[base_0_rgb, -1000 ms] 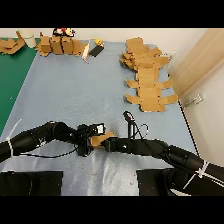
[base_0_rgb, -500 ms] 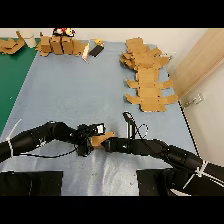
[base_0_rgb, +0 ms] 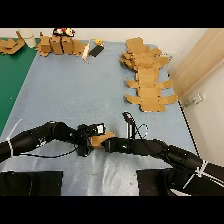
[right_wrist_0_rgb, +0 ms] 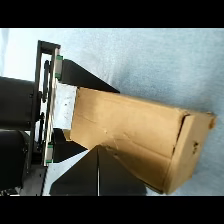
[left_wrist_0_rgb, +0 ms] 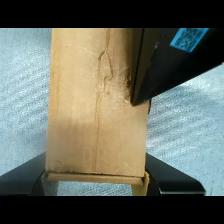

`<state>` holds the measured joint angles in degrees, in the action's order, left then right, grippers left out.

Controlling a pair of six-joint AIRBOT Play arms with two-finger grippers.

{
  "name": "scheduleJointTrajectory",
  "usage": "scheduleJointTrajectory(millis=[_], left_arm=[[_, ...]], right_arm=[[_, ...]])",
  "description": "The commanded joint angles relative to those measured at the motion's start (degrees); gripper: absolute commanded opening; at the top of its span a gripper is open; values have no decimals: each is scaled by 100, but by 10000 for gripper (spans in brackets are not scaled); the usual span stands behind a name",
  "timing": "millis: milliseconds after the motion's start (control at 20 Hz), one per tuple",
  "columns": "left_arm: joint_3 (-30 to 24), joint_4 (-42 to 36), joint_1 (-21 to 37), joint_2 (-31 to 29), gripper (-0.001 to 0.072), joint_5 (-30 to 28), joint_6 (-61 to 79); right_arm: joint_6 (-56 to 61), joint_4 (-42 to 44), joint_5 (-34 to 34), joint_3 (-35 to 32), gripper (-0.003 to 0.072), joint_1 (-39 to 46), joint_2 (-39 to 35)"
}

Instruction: Fold the box.

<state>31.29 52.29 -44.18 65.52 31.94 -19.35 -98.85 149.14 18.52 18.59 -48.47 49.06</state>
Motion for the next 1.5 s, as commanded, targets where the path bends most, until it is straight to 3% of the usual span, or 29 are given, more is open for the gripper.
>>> scheduleJointTrajectory(millis=[0, 700, 1000, 1250, 1450], left_arm=[[2, 0, -2, -2, 459, 0, 0], [4, 2, -2, -2, 460, 0, 0], [2, 0, -2, -2, 459, 0, 0], [2, 0, -2, -2, 459, 0, 0], [2, 0, -2, -2, 459, 0, 0]], right_arm=[[0, -20, -9, -24, 5, -4, 4], [-7, -22, -114, -20, 5, -2, -9], [-9, -310, -153, 9, 5, 61, -651], [778, -1373, -48, 9, 6, 872, -831], [909, -1521, 214, 26, 6, 1681, -841]])
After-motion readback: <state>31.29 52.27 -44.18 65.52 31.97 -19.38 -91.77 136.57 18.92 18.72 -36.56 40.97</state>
